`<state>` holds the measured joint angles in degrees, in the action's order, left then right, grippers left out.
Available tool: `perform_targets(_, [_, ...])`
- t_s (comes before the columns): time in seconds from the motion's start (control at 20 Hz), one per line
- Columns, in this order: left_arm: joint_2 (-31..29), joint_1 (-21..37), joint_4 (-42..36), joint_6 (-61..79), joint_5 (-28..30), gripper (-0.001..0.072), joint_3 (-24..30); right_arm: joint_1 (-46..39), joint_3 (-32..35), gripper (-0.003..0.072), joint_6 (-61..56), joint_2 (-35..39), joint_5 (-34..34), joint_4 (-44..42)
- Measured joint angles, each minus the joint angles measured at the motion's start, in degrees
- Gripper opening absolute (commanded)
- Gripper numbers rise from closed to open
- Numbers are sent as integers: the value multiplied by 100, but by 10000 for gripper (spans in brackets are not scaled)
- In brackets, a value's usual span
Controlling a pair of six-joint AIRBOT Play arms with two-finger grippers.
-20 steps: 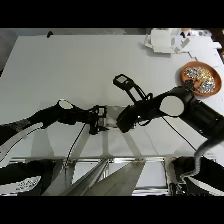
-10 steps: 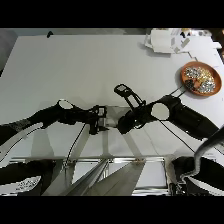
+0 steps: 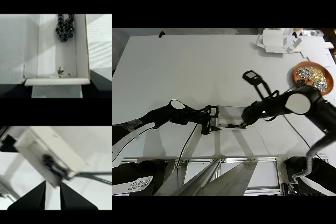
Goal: Fold the box and place the chain.
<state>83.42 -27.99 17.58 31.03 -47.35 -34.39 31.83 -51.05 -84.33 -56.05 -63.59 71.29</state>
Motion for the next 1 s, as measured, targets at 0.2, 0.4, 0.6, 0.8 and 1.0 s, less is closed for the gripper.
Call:
perform_targets(0.2, [0, 0, 0, 0, 0, 150, 0, -776, -39, 183, -286, 92, -503, 898])
perform_targets(0.4, [0, 0, 0, 0, 0, 150, 0, -1464, -44, 248, -398, -52, -551, 1340])
perform_targets(0.6, [0, 2, 0, 0, 0, 150, 0, -2114, -42, 349, -422, -444, -452, 1561])
perform_targets(0.8, [0, 0, -2, 0, 0, 150, 0, -2629, -39, 413, -435, -929, -332, 1674])
perform_targets(1.0, [0, 0, -2, 0, 0, 150, 0, -2879, -39, 413, -435, -1453, -96, 1711])
